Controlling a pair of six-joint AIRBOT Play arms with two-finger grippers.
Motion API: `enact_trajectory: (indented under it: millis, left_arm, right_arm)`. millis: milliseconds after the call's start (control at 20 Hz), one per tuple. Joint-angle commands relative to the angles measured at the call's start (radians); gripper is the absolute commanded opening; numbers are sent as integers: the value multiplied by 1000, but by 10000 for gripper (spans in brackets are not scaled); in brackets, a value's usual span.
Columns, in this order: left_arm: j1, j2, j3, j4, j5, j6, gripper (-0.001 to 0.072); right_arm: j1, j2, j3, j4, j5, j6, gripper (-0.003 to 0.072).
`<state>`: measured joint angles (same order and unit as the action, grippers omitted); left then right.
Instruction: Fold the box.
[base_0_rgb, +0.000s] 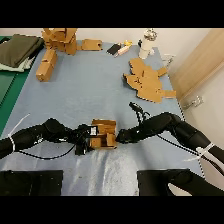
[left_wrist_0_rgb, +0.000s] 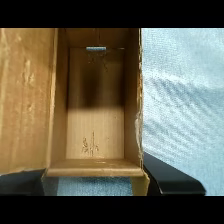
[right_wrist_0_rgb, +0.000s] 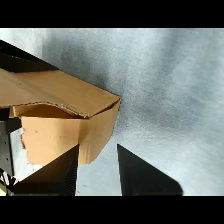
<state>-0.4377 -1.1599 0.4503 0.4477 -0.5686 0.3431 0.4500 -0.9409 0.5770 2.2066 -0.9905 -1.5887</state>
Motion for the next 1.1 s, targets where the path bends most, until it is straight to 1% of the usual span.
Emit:
enact_trajectory:
  millis: [0,100,150,300,350,450,500,550,650,900,1000,1050]
  left_arm:
    - [1,0,0,0,0,0,511]
    - [1,0,0,0,0,0,511]
    - [1,0,0,0,0,0,511]
    - [1,0,0,0,0,0,511]
    - [1,0,0,0,0,0,511]
    - [1,0,0,0,1,0,511]
    - [1,0,0,0,0,0,511]
    - [1,0,0,0,0,0,511]
    - [1,0,0,0,0,0,511]
    - [1,0,0,0,0,0,511]
    - [1,0,0,0,0,0,511]
    - [1,0,0,0,0,0,511]
  right_arm:
    - [35,5,1,1,34,35,382]
    - [86,2,3,-20,89,90,381]
    - [116,-10,16,-56,104,135,381]
    - [229,-85,89,-275,84,349,380]
    - [276,-116,122,-350,64,444,380]
    - [361,-179,200,-531,-26,623,380]
    - [397,-209,237,-603,-80,692,380]
    - [426,-243,276,-643,-131,748,380]
    - [462,-307,343,-647,-193,814,380]
    - [506,-446,458,-647,-263,925,376]
    - [506,-482,472,-629,-280,936,346]
    - [506,-489,472,-621,-279,938,259]
